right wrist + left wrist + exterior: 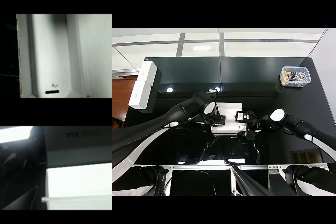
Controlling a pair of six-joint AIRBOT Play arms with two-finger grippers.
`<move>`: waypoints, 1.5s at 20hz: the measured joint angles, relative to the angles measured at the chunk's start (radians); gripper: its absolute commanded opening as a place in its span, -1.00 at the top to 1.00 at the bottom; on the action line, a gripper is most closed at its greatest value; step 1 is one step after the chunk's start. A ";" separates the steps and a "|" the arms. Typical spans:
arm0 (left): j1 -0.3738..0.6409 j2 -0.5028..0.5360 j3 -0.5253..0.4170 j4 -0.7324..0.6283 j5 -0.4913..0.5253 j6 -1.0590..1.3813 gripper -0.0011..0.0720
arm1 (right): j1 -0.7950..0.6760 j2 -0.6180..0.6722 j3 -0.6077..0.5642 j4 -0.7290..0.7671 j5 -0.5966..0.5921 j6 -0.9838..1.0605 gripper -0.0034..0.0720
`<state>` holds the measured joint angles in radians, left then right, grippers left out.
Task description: Fold the box and place the chain.
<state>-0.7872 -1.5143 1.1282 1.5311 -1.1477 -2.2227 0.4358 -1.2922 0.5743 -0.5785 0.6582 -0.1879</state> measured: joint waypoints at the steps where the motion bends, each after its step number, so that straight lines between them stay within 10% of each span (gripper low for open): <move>1: -0.003 0.000 0.000 -0.001 -0.004 -0.012 0.05 | 0.000 0.000 0.000 0.000 0.000 0.000 -0.17; 4: -0.011 -0.007 0.001 -0.004 -0.008 -0.040 0.10 | 0.000 0.000 0.000 0.000 0.000 0.000 -0.17; 8: -0.022 -0.012 0.001 -0.003 -0.013 -0.060 0.90 | 0.000 0.000 0.000 0.000 0.001 0.000 -0.17; 11: -0.025 -0.013 0.002 -0.002 -0.012 -0.064 0.89 | 0.000 0.000 0.000 0.000 0.002 0.002 -0.17; 14: -0.027 -0.016 0.002 -0.003 -0.012 -0.058 -0.26 | 0.000 0.000 0.000 -0.001 0.002 -0.002 -0.17; 15: -0.027 -0.015 0.002 -0.005 -0.011 -0.058 -0.28 | 0.000 0.000 0.000 -0.001 0.002 -0.001 -0.17; 16: -0.027 -0.015 0.002 -0.005 -0.009 -0.058 -0.24 | 0.000 0.000 0.000 -0.001 0.002 -0.001 -0.17; 18: -0.027 -0.015 0.002 -0.003 -0.008 -0.061 0.88 | 0.000 0.000 0.000 -0.001 0.002 -0.001 -0.17; 30: -0.027 -0.014 0.003 0.001 -0.005 -0.050 0.90 | 0.000 0.000 0.000 0.000 0.001 0.001 -0.17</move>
<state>-0.8143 -1.5288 1.1309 1.5318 -1.1530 -2.2730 0.4358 -1.2922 0.5743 -0.5781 0.6594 -0.1871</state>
